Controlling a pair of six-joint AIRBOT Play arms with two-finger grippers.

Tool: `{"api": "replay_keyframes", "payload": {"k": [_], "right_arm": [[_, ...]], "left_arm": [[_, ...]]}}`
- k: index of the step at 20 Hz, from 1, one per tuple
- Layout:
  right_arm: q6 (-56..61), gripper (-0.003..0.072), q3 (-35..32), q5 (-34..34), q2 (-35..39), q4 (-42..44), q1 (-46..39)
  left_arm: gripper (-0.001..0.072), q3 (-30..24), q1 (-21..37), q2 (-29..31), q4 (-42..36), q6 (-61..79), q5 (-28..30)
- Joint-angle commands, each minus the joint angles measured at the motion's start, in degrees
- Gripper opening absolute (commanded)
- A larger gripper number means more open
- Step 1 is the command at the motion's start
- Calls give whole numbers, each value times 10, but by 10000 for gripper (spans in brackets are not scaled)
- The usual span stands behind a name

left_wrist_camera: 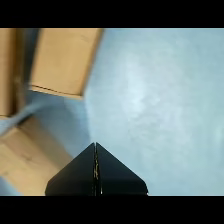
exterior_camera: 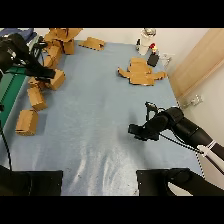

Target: Fold the box.

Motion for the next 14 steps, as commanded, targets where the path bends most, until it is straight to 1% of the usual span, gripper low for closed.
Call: {"api": "replay_keyframes", "payload": {"k": [1, 4, 7, 9, 11, 14], "right_arm": [[-2, 2, 10, 16, 1, -1, 0], [-2, 2, 10, 14, 1, -2, 0], [-2, 2, 10, 14, 1, -2, 0], [-2, 2, 10, 14, 1, -2, 0], [-2, 2, 10, 14, 1, -2, 0], [-2, 2, 10, 14, 1, -2, 0]], "left_arm": [[9, -35, -65, 30, -19, -4, -24], [9, -82, -140, 59, -26, -13, -13], [9, -140, -207, 99, -26, -24, 16], [9, -180, -240, 129, -26, -34, 30], [9, -232, -267, 168, -27, -47, 51], [12, -312, -290, 217, -34, -65, 94]]}}
